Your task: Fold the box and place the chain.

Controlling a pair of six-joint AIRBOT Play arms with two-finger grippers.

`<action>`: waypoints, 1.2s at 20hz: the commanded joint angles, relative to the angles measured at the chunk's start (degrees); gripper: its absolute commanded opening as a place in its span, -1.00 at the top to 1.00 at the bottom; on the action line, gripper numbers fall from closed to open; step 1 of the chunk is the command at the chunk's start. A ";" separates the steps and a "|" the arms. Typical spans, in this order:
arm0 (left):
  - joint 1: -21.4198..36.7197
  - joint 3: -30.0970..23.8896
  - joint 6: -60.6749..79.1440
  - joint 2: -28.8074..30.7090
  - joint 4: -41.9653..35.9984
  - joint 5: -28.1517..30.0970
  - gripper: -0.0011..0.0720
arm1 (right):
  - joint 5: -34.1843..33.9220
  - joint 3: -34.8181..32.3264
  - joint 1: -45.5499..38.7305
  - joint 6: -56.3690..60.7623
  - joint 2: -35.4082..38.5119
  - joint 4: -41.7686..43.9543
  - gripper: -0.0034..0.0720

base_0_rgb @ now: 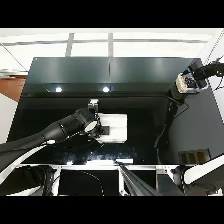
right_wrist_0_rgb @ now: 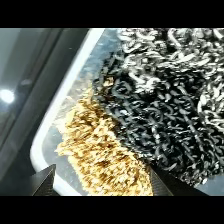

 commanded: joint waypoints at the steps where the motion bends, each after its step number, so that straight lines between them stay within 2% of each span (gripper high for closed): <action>1: 0.07 -0.02 0.00 -0.02 -0.02 -0.20 0.89 | -0.22 0.09 0.46 0.46 -1.16 0.35 -0.86; 2: 0.07 -0.02 0.00 -0.02 0.00 -0.20 0.89 | -0.66 0.09 0.57 0.46 -1.42 0.37 -0.86; 3: 0.07 -0.02 0.00 -0.02 -0.02 -0.20 0.89 | -1.03 0.09 0.72 0.46 -1.60 0.42 -0.77; 4: 0.07 -0.02 0.00 -0.02 -0.02 -0.20 0.89 | -1.16 0.09 0.81 0.42 -1.81 0.55 -0.51; 9: 0.07 -0.02 0.00 -0.02 0.00 -0.15 0.89 | -0.33 0.09 0.92 -1.44 -2.47 0.85 -0.49; 10: 0.07 -0.02 0.00 -0.02 0.00 -0.13 0.89 | 0.09 0.09 0.90 -2.91 -2.49 1.44 0.05; 11: 0.07 -0.02 0.00 -0.02 0.00 -0.15 0.89 | 0.33 0.09 0.79 -5.38 -2.47 2.71 0.73; 12: 0.07 -0.02 0.00 -0.02 0.00 -0.15 0.89 | 0.50 0.09 0.52 -6.71 -2.38 4.02 0.82; 24: 0.07 -0.02 0.00 -0.02 0.00 -0.07 0.89 | 6.45 0.09 -5.79 -16.70 5.95 5.25 0.83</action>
